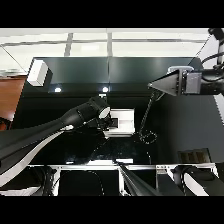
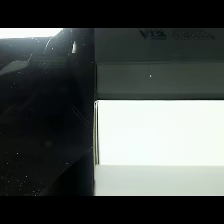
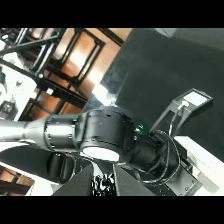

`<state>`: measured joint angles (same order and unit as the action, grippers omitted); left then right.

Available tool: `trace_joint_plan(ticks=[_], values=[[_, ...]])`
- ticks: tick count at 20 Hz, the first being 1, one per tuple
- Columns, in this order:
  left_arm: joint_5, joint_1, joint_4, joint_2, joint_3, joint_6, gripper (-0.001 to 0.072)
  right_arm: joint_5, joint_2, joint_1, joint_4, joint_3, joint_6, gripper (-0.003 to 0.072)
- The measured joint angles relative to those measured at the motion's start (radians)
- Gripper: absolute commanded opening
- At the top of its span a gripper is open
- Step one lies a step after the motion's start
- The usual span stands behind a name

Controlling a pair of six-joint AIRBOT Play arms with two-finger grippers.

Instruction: Fold the box and place the chain.

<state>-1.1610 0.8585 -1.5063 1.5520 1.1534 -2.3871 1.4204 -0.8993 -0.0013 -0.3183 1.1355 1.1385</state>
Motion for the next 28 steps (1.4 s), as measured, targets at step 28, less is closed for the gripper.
trace_joint_plan(ticks=[28], values=[[0.0, 0.0, 0.0, 0.0, 0.0, 0.0, 0.0031, -0.431, -0.032, 0.294, -0.06, -0.424, 0.009, 0.0019]])
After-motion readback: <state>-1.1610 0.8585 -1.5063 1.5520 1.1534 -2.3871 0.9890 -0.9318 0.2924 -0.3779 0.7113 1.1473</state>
